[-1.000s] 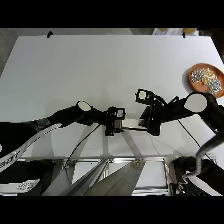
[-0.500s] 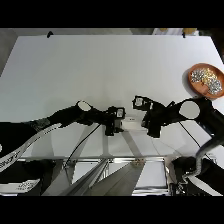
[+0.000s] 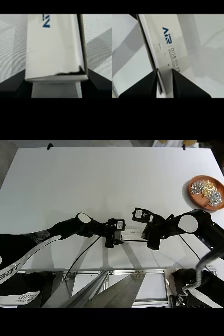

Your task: Fold the box and place the chain.

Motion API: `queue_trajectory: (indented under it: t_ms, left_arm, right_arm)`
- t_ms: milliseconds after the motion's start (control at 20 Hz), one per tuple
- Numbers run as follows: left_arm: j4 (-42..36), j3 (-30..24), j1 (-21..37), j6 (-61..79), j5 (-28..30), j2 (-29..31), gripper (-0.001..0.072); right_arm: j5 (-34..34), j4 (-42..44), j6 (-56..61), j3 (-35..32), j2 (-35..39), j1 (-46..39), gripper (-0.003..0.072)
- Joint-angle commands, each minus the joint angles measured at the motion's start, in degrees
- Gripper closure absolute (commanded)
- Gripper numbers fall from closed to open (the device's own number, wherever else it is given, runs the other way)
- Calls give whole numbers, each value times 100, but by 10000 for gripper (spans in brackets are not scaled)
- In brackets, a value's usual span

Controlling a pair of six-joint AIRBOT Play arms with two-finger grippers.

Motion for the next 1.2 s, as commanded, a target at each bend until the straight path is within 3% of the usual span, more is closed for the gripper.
queue_trajectory:
  t_ms: [0, 100, 200, 350, 900, 1000, 1150]
  left_arm:
    - [9, 4, 0, 2, -9, -2, 477]
    - [9, 4, 0, 2, -7, -2, 477]
    - [9, 4, 0, 2, -7, -2, 477]
    - [9, 4, 0, 2, -9, -2, 477]
    - [9, 4, 2, 2, -7, -2, 477]
    - [9, 4, 0, 2, -7, -2, 477]
    - [9, 4, 0, 2, -9, -2, 477]
  right_arm:
    - [-98, -20, 22, -140, 0, 4, 516]
    - [-81, 11, 20, -151, 0, 4, 500]
    - [-17, 157, 17, -151, 0, 4, 418]
    - [-4, 302, 20, -151, 2, 4, 361]
    - [46, 787, 2, 140, 87, -105, 365]
    - [105, 970, 2, 142, 83, -221, 419]
    - [120, 1187, -4, 140, 42, -240, 609]
